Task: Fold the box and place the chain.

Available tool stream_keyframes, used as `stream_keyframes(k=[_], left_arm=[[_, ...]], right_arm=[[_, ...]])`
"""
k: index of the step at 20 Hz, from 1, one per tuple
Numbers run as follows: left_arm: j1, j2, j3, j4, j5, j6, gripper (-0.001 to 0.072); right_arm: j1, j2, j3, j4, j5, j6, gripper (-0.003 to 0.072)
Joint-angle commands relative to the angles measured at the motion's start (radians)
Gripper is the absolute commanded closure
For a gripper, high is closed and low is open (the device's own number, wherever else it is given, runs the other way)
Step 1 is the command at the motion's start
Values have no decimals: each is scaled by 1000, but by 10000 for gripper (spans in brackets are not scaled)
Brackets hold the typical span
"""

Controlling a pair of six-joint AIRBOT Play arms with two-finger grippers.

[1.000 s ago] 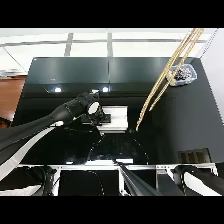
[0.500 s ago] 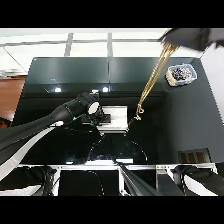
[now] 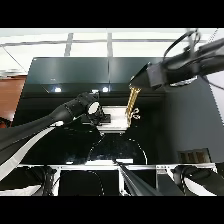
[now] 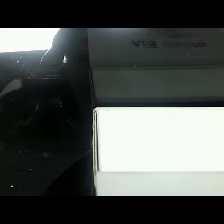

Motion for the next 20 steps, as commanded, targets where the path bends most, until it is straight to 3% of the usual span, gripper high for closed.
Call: stream_keyframes(k=[1,6,11,17,18,19,20], left_arm=[[0,-1,1,0,1,0,679],[0,-1,1,0,1,1,678],[0,-1,1,0,1,0,678],[0,-1,1,0,1,0,679],[0,-1,1,0,1,0,679],[0,-1,1,0,1,0,678],[0,-1,1,0,1,0,679]], right_arm=[[33,0,-140,10,-93,-26,666],[115,-11,-367,13,-402,-7,666],[142,-61,-451,18,-431,11,665],[174,-68,-469,18,-463,16,664],[181,-71,-469,17,-466,17,605],[180,-71,-469,17,-462,23,420],[164,-70,-468,17,-447,25,369]])
